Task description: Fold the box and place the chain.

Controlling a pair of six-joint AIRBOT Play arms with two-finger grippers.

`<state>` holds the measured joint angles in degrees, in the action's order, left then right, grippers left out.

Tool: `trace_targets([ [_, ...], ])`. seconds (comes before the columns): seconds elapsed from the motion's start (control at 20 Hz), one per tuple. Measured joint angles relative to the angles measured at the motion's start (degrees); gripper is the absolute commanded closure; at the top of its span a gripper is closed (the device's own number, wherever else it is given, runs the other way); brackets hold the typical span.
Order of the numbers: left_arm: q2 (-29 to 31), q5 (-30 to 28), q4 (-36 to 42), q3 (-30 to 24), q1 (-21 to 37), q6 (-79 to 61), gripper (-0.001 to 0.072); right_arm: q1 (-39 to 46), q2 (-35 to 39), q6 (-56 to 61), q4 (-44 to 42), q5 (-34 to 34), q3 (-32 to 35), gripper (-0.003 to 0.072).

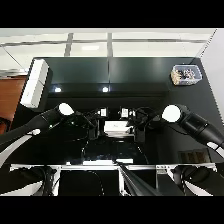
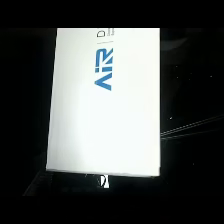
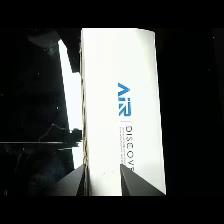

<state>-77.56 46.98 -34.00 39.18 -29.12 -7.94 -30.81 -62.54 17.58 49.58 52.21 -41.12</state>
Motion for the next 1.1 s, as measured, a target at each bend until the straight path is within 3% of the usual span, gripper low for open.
trace_targets([
  [0.5,0.0,0.0,0.0,0.0,0.0,0.0,0.0269,0.1,0.3,3.0,-0.8,-1.3,1.9,0.0422],
  [0.75,0.0,0.1,0.0,0.0,0.0,0.1,0.0269,1.9,4.0,12.1,-4.6,-1.7,2.3,0.0425],
  [0.85,0.0,0.1,0.0,0.0,0.0,0.1,0.0269,3.2,5.4,19.5,-5.4,0.9,2.3,0.0673],
  [1.1,0.0,0.1,0.2,0.0,0.0,0.1,0.0269,4.6,6.7,35.9,-7.8,7.0,3.7,0.0669],
])
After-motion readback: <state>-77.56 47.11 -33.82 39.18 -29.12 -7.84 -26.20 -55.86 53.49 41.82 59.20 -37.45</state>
